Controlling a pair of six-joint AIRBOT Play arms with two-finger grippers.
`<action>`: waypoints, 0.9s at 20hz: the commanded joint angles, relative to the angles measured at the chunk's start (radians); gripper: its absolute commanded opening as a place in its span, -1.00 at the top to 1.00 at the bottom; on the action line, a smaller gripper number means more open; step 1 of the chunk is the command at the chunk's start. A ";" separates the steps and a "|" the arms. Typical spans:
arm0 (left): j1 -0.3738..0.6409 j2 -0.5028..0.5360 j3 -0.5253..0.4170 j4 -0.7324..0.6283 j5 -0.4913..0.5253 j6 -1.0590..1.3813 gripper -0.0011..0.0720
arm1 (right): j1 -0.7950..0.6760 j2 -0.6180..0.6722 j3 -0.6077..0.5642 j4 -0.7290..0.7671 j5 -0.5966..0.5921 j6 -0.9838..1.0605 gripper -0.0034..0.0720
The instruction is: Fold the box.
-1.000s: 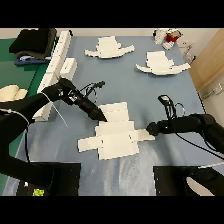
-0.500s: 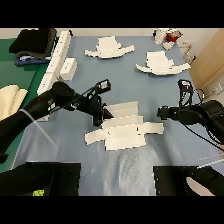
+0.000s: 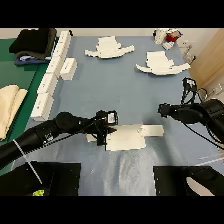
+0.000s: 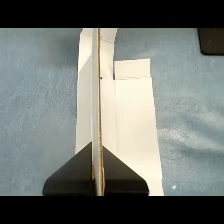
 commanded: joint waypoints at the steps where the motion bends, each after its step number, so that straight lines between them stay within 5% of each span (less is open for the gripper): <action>1: -0.040 -0.023 -0.043 0.004 0.096 0.005 0.94 | 0.000 0.000 0.001 0.013 0.000 0.021 -0.19; 5: -0.039 -0.029 -0.025 0.010 0.095 0.005 0.93 | 0.000 0.000 0.001 0.027 0.000 0.021 -0.19; 9: -0.023 -0.029 0.055 0.156 -0.037 -0.118 0.93 | 0.000 0.000 0.001 0.041 -0.002 0.021 -0.19; 14: 0.074 -0.047 0.126 0.145 -0.198 -0.130 0.93 | 0.000 0.000 0.001 0.041 -0.001 0.021 -0.19; 18: 0.117 -0.114 0.138 0.063 -0.224 -0.126 0.93 | 0.000 0.000 0.001 0.041 -0.001 0.021 -0.19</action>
